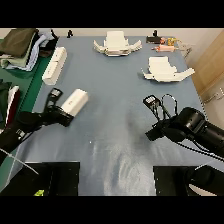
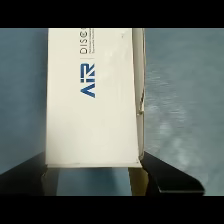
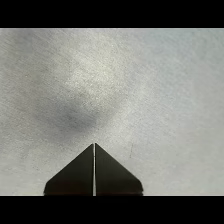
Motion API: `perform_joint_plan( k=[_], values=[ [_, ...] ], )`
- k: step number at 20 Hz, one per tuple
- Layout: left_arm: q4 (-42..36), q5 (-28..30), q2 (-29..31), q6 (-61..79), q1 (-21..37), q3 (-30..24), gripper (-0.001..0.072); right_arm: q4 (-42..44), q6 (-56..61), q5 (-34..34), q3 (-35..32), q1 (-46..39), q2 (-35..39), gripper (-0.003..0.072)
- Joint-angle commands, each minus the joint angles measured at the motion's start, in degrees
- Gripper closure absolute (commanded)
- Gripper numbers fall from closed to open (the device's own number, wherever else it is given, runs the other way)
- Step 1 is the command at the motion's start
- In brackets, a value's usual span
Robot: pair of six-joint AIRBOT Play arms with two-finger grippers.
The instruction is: Fold the box.
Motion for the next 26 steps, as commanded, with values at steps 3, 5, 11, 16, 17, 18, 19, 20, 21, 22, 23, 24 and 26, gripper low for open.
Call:
perform_joint_plan(
  k=[3, 5, 11, 16, 17, 18, 19, 20, 21, 22, 23, 24, 26],
  values=[
    [4.24, 0.7, -5.01, -2.84, 21.05, 5.68, 0.0237, 0.0, 0.0, 0.02, 0.04, -0.02, 0.0, 0.0674],
    [4.24, 0.76, -9.2, -2.73, 23.12, 9.53, 0.0238, 0.0, 0.0, 0.02, 0.04, -0.02, 0.0, 0.0675],
    [4.04, 1.77, -24.11, -2.82, 23.21, 22.08, 0.0238, 0.0, 0.0, 0.02, 0.04, -0.02, 0.0, 0.0675],
    [0.52, 1.79, -34.86, -2.78, 19.96, 32.37, 0.0238, 0.0, 0.0, 0.02, 0.04, -0.02, 0.0, 0.0675],
    [0.5, 1.92, -36.92, -2.84, 18.93, 34.36, 0.0238, 0.0, 0.0, 0.02, 0.04, -0.02, 0.0, 0.0675],
    [0.48, 2.25, -38.93, -3.37, 18.16, 36.41, 0.0237, 0.0, 0.0, 0.02, 0.04, -0.02, 0.0, 0.0675],
    [0.46, 2.78, -40.94, -4.5, 17.66, 38.6, 0.0238, 0.0, 0.0, 0.02, 0.04, -0.02, 0.0, 0.0675],
    [0.46, 2.75, -42.77, -5.38, 17.46, 40.85, 0.0238, 0.0, 0.0, 0.02, 0.04, -0.02, 0.0, 0.0675],
    [0.2, 2.64, -44.37, -6.56, 17.31, 42.91, 0.0237, 0.0, 0.0, 0.02, 0.04, -0.02, 0.0, 0.0675],
    [-0.15, 2.43, -45.75, -7.28, 17.14, 44.81, 0.0237, 0.0, 0.0, 0.02, 0.04, -0.02, 0.0, 0.0675],
    [-0.11, 2.08, -46.84, -7.26, 16.79, 46.31, 0.0237, 0.0, 0.0, 0.02, 0.04, -0.02, 0.0, 0.0675],
    [-0.13, 2.16, -47.78, -7.26, 16.35, 47.56, 0.0237, 0.0, 0.0, 0.02, 0.04, -0.02, 0.0, 0.0675],
    [-0.13, 3.26, -49.29, -7.26, 15.63, 49.33, 0.0237, 0.0, 0.0, 0.02, 0.04, -0.02, 0.0, 0.0675]
  ],
)
